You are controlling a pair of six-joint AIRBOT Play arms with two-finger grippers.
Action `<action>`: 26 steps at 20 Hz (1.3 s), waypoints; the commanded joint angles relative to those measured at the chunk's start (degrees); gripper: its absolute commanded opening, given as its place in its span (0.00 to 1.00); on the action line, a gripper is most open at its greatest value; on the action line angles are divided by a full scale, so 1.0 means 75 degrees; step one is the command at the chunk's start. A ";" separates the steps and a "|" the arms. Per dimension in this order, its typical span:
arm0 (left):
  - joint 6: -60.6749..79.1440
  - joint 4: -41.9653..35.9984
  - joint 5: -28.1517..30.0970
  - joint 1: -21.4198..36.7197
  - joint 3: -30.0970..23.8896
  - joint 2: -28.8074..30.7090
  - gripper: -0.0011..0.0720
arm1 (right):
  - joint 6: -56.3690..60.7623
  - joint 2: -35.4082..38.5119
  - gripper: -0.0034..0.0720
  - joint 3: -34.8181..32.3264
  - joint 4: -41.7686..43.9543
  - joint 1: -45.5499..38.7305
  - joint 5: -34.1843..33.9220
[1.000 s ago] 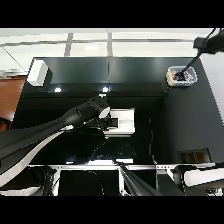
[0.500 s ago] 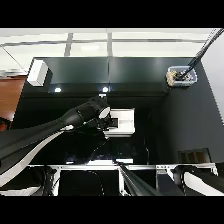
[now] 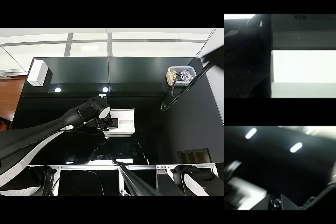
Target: Fold the box and place the chain.
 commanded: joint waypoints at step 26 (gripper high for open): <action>0.0000 0.0003 0.0003 0.0003 0.0006 0.0000 0.06 | -0.1475 0.0085 0.06 -0.3369 0.5546 -0.0527 -0.0548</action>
